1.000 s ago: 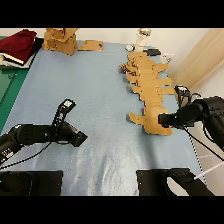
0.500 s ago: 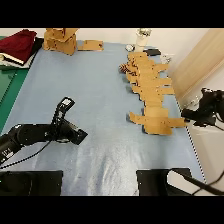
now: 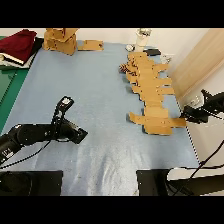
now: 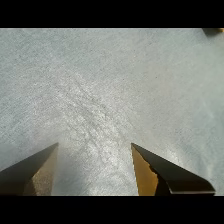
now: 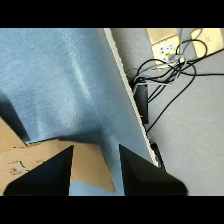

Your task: Fold the box.

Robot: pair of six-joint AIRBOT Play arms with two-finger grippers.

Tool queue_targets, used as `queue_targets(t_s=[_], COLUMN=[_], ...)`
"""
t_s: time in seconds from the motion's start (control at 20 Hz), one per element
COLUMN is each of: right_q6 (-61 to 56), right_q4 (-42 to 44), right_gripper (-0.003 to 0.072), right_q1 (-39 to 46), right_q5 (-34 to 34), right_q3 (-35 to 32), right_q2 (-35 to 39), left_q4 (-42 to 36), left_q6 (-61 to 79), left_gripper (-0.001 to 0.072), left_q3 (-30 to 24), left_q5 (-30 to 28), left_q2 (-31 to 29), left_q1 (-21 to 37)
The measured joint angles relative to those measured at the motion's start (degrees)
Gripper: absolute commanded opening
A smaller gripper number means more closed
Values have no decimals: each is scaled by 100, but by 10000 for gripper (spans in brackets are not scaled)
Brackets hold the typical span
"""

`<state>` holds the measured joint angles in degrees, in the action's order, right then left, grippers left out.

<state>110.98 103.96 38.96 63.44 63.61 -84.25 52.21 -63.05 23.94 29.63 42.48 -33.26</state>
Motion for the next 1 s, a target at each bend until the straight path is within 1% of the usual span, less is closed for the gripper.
queue_targets(t_s=[0.05,0.15,0.2,0.25,0.3,0.35,0.4,0.6,0.7,0.85,1.0], right_q6=[144,437,597,765,885,977,1071,1298,1294,1202,1001], right_q4=[68,190,293,396,514,612,699,1246,1648,2164,2411], right_gripper=[430,333,331,247,101,69,4,1,1,0,1], right_q1=[22,46,52,55,57,61,66,-4,-122,-522,-1102], right_q5=[50,304,457,612,761,922,1073,1746,1985,2074,1609], right_q3=[35,70,81,90,98,101,101,70,-92,-796,-1934], right_q2=[-103,-234,-267,-291,-304,-315,-323,-330,-269,90,804], left_q4=[-9,-107,-168,-236,-306,-378,-455,-857,-1095,-1464,-1652], left_q6=[2,2,2,2,2,2,2,2,2,-79,-262], left_gripper=[689,689,689,689,689,689,689,689,689,688,689], left_q3=[0,0,0,0,0,0,0,0,0,0,0], left_q5=[-2,-7,-7,-7,-7,-4,-7,-4,24,166,704], left_q2=[0,0,0,0,0,0,0,0,0,0,0], left_q1=[2,0,2,2,2,0,0,2,2,33,236])
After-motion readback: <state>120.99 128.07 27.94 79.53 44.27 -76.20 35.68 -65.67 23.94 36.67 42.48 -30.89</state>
